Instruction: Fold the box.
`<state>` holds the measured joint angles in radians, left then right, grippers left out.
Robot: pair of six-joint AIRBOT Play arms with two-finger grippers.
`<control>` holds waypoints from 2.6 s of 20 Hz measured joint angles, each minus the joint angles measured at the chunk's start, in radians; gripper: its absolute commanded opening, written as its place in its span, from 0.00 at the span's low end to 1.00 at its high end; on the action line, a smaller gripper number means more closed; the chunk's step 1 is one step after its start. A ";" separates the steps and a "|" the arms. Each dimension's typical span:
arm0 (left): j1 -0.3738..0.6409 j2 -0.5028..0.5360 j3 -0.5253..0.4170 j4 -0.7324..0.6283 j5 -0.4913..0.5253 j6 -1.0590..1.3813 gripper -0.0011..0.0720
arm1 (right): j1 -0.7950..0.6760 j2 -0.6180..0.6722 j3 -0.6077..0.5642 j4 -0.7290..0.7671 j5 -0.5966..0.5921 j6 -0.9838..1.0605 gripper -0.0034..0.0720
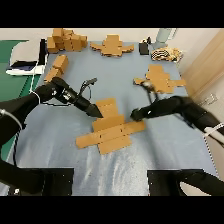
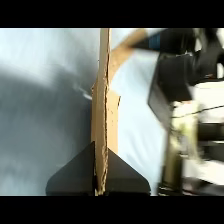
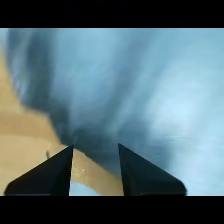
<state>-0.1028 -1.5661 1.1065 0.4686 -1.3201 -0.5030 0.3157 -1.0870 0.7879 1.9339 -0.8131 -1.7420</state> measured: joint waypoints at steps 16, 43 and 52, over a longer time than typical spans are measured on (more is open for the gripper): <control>-0.331 0.217 -0.220 -0.001 0.464 0.492 0.03 | -0.112 0.058 0.071 -0.025 -0.044 0.154 0.05; -0.259 0.079 -0.122 0.031 0.259 0.378 0.03 | -0.077 0.058 0.066 -0.016 -0.026 0.153 0.05; -0.259 0.075 -0.121 0.031 0.269 0.380 0.03 | -0.072 0.076 0.066 -0.033 -0.132 0.156 0.05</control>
<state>-0.3614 -1.4914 0.9852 0.4999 -1.0508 -0.1234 0.2436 -1.0107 0.8539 1.9011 -0.9447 -1.5864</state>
